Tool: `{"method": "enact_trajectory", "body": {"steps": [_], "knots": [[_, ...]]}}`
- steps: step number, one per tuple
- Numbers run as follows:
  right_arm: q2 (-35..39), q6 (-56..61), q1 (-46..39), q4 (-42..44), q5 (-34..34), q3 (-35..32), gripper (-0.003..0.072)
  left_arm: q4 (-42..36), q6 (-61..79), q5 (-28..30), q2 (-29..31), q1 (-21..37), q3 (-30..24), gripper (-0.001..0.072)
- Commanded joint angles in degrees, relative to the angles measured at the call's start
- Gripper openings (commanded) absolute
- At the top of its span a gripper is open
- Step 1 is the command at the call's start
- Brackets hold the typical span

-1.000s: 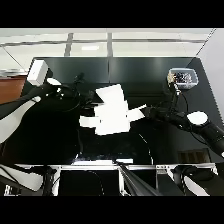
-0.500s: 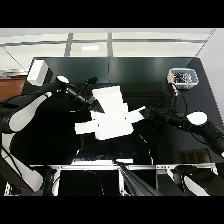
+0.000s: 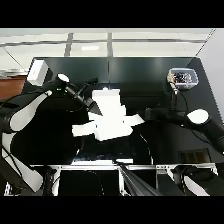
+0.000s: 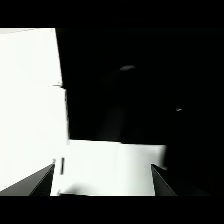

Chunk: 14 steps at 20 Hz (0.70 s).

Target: Fold the box and place the chain.

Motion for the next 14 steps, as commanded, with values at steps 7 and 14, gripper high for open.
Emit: {"method": "enact_trajectory", "body": {"steps": [7,14], "knots": [[0.0,0.0,-9.8,-28.3,11.9,13.1,0.0698,0.9,10.0,20.0,15.5,-7.3,-7.3,0.0023],[0.0,-2.2,-9.7,-27.6,10.5,13.0,0.0698,4.6,14.8,25.8,26.2,-7.6,-17.7,0.0022]]}}
